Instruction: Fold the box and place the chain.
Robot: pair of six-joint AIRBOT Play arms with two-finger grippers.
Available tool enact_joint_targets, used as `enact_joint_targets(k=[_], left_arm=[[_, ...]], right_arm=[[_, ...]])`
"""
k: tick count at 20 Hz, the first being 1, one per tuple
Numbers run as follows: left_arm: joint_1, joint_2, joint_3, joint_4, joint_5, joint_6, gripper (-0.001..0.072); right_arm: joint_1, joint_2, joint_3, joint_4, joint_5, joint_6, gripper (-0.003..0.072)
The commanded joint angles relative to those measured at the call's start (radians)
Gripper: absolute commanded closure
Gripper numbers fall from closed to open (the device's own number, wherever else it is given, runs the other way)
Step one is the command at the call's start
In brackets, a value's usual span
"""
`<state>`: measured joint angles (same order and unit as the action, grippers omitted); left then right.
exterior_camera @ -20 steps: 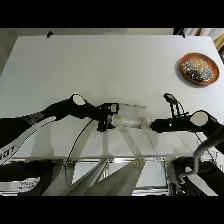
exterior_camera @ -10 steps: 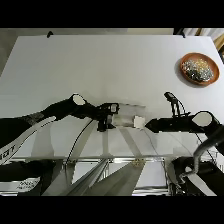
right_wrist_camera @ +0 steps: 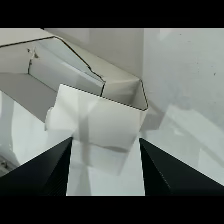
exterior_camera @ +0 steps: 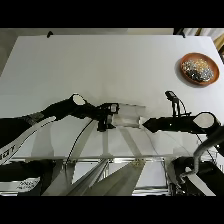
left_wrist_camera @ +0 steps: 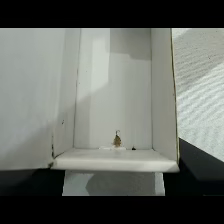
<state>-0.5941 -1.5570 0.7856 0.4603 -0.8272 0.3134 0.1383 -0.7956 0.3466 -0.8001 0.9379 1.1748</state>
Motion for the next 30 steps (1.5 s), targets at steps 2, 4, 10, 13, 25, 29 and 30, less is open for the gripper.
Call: enact_joint_targets(k=[2, 4, 10, 13, 25, 29, 30], left_arm=[[0.0, 0.0, 0.0, 0.0, 0.0, 0.0, 0.0437], [0.0, 0.0, 0.0, 0.0, 0.0, 0.0, 0.0437], [0.0, 0.0, 0.0, 0.0, 0.0, 0.0, 0.0437], [0.0, 0.0, 0.0, 0.0, 0.0, 0.0, 0.0437], [0.0, 0.0, 0.0, 0.0, 0.0, 0.0, 0.0437], [0.0, 0.0, 0.0, 0.0, 0.0, 0.0, 0.0437], [0.0, 0.0, 0.0, 0.0, 0.0, 0.0, 0.0437]], right_arm=[[0.053, -0.04, 0.001, -0.008, -0.069, 0.054, 0.02], [0.063, -0.053, 0.003, -0.008, -0.09, 0.057, 0.0098], [0.126, -0.123, 0.084, -0.077, -0.103, 0.154, 0.0081], [0.182, -0.19, 0.143, -0.166, -0.088, 0.259, 0.0083], [0.267, -0.211, 0.227, -0.226, -0.082, 0.419, 0.011], [0.267, -0.212, 0.233, -0.226, -0.086, 0.426, 0.0112], [0.267, -0.212, 0.233, -0.224, -0.083, 0.427, 0.0112]])
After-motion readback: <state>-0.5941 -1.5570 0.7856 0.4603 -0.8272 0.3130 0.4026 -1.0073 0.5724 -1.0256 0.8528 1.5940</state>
